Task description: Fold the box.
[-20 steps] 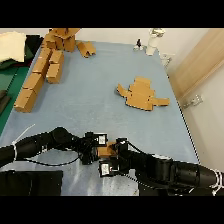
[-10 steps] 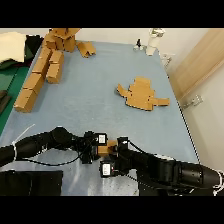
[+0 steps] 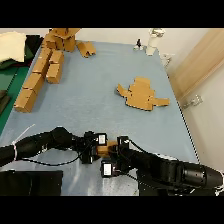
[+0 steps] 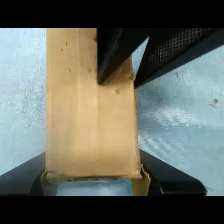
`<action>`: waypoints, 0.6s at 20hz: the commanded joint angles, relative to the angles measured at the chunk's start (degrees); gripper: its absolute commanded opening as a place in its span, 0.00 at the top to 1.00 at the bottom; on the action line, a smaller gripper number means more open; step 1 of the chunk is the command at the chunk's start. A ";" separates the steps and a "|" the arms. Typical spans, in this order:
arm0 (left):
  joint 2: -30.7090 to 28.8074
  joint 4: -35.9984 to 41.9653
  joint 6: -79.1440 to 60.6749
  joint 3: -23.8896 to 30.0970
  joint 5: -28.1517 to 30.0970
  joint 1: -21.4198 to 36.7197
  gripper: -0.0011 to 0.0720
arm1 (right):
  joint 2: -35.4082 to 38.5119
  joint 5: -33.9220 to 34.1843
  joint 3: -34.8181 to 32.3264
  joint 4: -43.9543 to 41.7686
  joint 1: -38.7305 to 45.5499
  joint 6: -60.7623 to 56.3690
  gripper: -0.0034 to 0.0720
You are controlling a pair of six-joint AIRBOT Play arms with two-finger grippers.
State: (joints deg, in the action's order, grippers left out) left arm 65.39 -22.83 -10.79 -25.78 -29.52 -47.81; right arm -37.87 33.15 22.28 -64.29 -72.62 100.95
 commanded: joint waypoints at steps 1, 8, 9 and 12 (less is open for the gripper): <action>-0.02 0.11 0.09 0.00 0.59 -0.02 0.22 | 0.42 0.07 0.55 0.09 0.00 0.00 0.70; -0.02 0.11 0.09 0.00 0.59 -0.02 0.22 | 0.39 0.22 0.52 -0.09 0.00 0.00 0.70; -0.02 0.11 0.09 0.00 0.59 -0.02 0.22 | 0.31 0.26 0.48 -0.46 -0.02 0.00 0.70; -0.02 0.11 0.09 0.00 0.61 -0.02 0.22 | -0.87 0.28 0.24 -1.70 0.00 -0.02 0.70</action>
